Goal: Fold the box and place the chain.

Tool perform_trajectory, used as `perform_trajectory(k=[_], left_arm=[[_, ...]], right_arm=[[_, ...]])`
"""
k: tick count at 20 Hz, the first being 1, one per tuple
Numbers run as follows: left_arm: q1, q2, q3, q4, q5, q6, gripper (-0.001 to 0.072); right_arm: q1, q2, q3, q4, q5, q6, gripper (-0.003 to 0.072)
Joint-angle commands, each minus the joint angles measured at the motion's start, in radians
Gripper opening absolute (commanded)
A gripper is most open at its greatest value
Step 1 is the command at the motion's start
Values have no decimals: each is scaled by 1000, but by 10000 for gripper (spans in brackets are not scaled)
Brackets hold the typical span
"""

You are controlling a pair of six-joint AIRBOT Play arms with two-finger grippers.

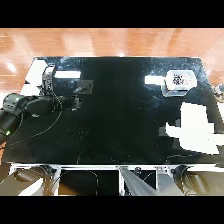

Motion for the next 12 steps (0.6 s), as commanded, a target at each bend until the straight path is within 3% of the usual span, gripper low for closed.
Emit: perform_trajectory(k=[1, 4, 5, 6, 8, 12], left_arm=[[1, -1, 1, 0, -11, 0, 622], [1, -1, 1, 0, -11, 0, 622], [1, -1, 1, 0, -11, 0, 622], [1, -1, 1, 0, -11, 0, 622], [1, -1, 1, 0, -10, 0, 622], [1, 0, 1, 0, -10, 0, 622]], right_arm=[[47, -10, -6, -1, 13, 3, 720], [74, -10, -11, -2, 44, 3, 716], [84, -10, -15, -11, 53, 3, 546], [95, -10, -20, -33, 57, 3, 286], [113, -9, -25, -51, 71, -24, 21], [146, 9, -25, -36, 68, -55, 26]])
